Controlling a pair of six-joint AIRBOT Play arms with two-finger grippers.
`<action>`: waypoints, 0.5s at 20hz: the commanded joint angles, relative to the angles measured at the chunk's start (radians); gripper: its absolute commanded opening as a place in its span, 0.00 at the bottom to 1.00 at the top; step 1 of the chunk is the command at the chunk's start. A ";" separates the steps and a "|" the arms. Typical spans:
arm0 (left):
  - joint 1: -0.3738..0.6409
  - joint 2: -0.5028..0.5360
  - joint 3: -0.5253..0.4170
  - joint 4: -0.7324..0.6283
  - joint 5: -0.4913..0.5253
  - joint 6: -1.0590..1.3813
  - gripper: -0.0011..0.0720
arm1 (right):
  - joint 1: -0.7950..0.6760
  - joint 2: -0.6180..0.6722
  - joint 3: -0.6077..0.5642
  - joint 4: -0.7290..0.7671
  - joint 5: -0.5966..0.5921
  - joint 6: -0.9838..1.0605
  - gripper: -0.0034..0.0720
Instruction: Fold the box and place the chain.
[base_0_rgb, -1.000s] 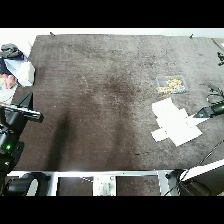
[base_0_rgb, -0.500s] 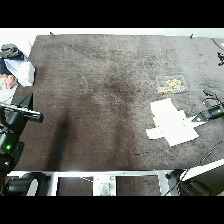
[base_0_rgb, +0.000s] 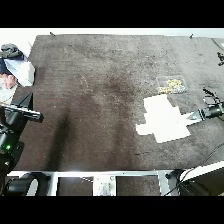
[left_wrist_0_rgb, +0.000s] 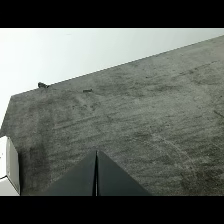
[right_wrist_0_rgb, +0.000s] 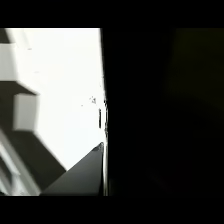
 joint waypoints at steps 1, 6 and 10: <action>0.001 0.001 0.000 0.000 0.000 0.000 0.03 | 0.039 0.096 -0.204 0.170 -0.021 -0.035 0.03; 0.001 0.001 0.000 0.000 0.000 0.000 0.03 | 0.255 0.242 -0.546 0.519 -0.291 -0.076 0.03; 0.001 0.001 0.000 0.000 0.000 0.003 0.03 | 0.580 0.317 -0.571 0.701 -0.595 -0.013 0.03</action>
